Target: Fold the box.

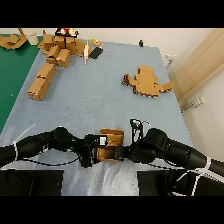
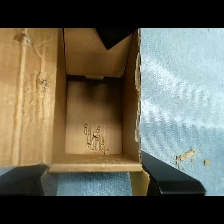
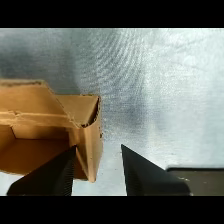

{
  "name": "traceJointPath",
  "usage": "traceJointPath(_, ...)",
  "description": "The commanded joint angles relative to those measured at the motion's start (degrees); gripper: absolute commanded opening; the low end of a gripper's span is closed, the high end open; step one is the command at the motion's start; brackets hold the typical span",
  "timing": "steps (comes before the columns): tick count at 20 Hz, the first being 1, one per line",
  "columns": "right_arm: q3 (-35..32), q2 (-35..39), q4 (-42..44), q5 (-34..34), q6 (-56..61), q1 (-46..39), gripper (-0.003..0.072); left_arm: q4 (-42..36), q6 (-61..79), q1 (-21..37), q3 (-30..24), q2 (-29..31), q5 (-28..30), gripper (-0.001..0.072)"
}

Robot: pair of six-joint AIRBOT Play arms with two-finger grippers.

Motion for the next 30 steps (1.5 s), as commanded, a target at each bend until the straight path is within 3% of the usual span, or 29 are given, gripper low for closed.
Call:
traceJointPath(1,1.22,-0.63,-0.76,1.07,3.93,0.79,0.0418,0.02,0.00,0.07,0.04,0.04,0.00,0.0512)
traceJointPath(14,7.34,-12.22,-2.95,-3.41,5.01,1.03,0.0400,0.02,0.00,0.07,0.04,0.02,0.00,0.0512)
traceJointPath(20,7.34,-14.23,-2.95,-3.41,5.05,1.05,0.0326,0.02,0.00,0.07,0.04,0.04,0.00,0.0512)
traceJointPath(23,7.37,-15.23,-3.13,-3.45,5.03,2.29,0.0273,0.02,0.00,0.07,0.04,0.04,0.00,0.0512)
traceJointPath(25,7.37,-15.41,-3.30,-3.45,4.87,2.36,0.0137,0.02,0.00,0.07,0.04,0.02,0.00,0.0512)
traceJointPath(28,7.37,-15.41,-3.85,-3.50,4.33,2.62,0.0022,0.02,0.00,0.07,0.04,0.02,0.00,0.0512)
traceJointPath(30,7.37,-15.41,-4.50,-3.45,4.31,3.10,0.0006,0.02,0.00,0.07,0.04,0.04,0.00,0.0512)
